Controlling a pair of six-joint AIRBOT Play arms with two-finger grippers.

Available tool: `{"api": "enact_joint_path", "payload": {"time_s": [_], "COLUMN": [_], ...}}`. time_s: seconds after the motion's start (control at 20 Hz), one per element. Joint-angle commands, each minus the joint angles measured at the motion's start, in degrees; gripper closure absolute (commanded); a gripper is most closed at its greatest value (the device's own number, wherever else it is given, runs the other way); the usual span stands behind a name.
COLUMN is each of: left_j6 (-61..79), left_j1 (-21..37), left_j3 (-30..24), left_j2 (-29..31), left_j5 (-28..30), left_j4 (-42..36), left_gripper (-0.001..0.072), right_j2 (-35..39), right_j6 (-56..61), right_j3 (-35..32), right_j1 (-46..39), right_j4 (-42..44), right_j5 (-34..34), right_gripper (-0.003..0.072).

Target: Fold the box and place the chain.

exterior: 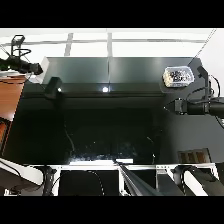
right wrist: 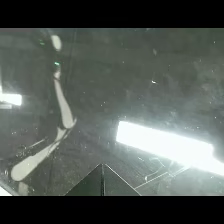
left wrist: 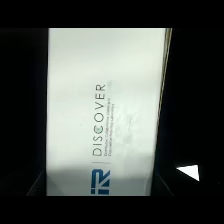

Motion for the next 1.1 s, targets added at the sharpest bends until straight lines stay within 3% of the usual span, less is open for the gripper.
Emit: {"api": "enact_joint_path", "payload": {"time_s": [0.0,0.2,0.25,0.3,0.35,0.45,0.5,0.55,0.6,0.65,0.7,0.85,0.9,1.0,1.05], "left_j6": [-0.7,0.9,-0.26,-1.44,-2.45,-4.66,-6.29,-9.62,-13.62,-16.02,-16.83,-20.11,-19.52,-19.15,-19.21], "left_j1": [3.26,2.21,2.21,2.14,2.1,2.08,2.08,2.08,2.1,2.12,2.12,-0.46,-3.34,-10.08,-12.72], "left_j3": [8.13,13.86,14.86,16.81,20.06,26.49,26.82,25.88,24.15,21.79,19.32,8.28,2.01,-15.19,-24.98], "left_j2": [-8.57,-13.53,-13.6,-13.55,-13.55,-12.33,-10.01,-6.84,-3.74,-0.37,2.45,10.56,14.97,27.76,34.88], "left_j5": [-2.73,-6.08,-6.64,-8.52,-11.63,-17.94,-19.17,-20.5,-22.23,-25.35,-29.24,-40.11,-38.23,-24.72,-17.09], "left_j4": [-1.55,3.23,3.26,3.23,3.3,3.08,2.91,2.99,2.99,3.02,2.67,-8.61,-8.96,-2.64,-1.11], "left_gripper": [0.0488,0.0486,0.0428,0.019,0.0003,0.0002,0.0003,0.0022,0.011,0.0346,0.0668,0.0685,0.0685,0.0684,0.0683], "right_j2": [0.02,0.0,0.02,0.0,0.0,0.02,0.0,0.0,0.0,0.0,0.0,-0.26,-0.83,-2.49,-2.91], "right_j6": [0.04,0.04,0.02,-0.02,-0.02,-0.02,-0.07,-0.33,-0.68,-1.51,-2.71,-6.14,-8.2,-8.76,-8.76], "right_j3": [-0.02,-0.02,-0.02,-0.02,-0.02,-0.02,-0.02,-0.02,-0.02,-0.07,-0.35,-4.7,-6.05,-7.19,-7.19], "right_j1": [0.11,0.13,0.13,0.11,0.11,0.11,0.11,0.17,0.46,1.05,1.84,7.58,10.1,14.08,14.6], "right_j4": [0.5,0.48,0.48,0.42,0.42,0.42,0.37,0.31,0.04,-0.04,0.02,-0.83,-3.61,-13.73,-16.13], "right_j5": [-0.52,-0.5,-0.55,-0.81,-1.18,-1.92,-2.27,-2.93,-4.22,-5.55,-7.32,-20.22,-25.2,-33.51,-33.83], "right_gripper": [0.0678,0.0678,0.0678,0.0678,0.0678,0.0678,0.0678,0.0678,0.0678,0.0678,0.0678,0.0678,0.0677,0.0677,0.0678]}}
